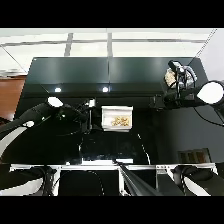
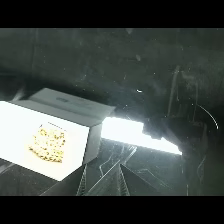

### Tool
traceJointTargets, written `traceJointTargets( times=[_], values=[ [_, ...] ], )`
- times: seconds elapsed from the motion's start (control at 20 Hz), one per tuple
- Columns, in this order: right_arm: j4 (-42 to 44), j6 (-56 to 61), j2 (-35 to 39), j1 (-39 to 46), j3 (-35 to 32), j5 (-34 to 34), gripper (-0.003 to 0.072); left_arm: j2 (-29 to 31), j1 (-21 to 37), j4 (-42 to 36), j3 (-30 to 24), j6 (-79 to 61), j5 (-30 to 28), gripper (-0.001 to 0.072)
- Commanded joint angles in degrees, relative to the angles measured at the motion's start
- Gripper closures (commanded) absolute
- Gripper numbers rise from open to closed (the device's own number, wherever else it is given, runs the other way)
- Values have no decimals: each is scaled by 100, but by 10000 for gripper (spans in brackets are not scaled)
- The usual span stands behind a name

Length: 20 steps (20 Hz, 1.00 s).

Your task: Fold the box and place the chain.

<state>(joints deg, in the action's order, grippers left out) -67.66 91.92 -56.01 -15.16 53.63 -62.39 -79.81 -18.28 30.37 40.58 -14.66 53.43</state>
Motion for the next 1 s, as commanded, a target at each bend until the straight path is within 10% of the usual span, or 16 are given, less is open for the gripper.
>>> traceJointTargets(
  times=[0.0,0.75,0.95],
  values=[
    [9,0,2,4,-2,11,446,-7,-7,-85,7,90,-157,-5],
    [13,-20,-11,2,-2,107,446,-286,-361,85,402,-57,-184,10],
    [260,50,-223,-157,-107,1314,444,-286,-361,87,400,-55,-184,314]
  ],
)
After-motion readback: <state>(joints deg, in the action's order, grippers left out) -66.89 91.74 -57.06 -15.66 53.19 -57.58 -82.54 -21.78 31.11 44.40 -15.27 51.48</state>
